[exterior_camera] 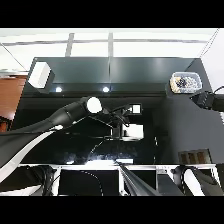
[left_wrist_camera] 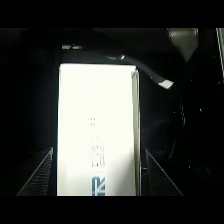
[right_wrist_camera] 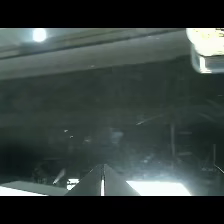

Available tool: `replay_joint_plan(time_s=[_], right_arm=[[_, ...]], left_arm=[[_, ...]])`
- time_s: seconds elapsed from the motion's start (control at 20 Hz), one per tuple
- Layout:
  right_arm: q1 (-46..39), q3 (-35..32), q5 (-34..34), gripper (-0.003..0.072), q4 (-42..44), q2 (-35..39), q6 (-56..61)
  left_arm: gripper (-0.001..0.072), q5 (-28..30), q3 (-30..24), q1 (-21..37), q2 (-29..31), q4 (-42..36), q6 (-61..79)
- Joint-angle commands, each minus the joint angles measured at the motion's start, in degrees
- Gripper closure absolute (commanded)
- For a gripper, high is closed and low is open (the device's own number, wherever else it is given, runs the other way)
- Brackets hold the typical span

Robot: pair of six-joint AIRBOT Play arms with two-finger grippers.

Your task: Fold the box and place the chain.

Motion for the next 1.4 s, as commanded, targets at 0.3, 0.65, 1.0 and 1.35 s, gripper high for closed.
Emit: replay_joint_plan(time_s=[0.3,0.65,1.0,1.35], right_arm=[[-0.9,-0.1,-0.7,0.0674,-0.6,0.0,0.3],[-0.9,-0.1,-0.7,0.0674,-0.6,0.0,0.3],[-0.9,-0.1,-0.7,0.0674,-0.6,0.0,0.3],[-0.9,-0.1,-0.7,0.0674,-0.6,0.0,0.3]], left_arm=[[0.0002,-0.7,2.3,-0.9,-2.9,0.2,-4.0],[0.0002,-2.4,2.3,-0.9,-3.7,0.4,-4.5],[0.0001,-1.9,2.3,-2.1,-5.0,1.9,-4.5],[0.0003,2.9,2.2,-5.1,-5.9,8.3,-3.7]])
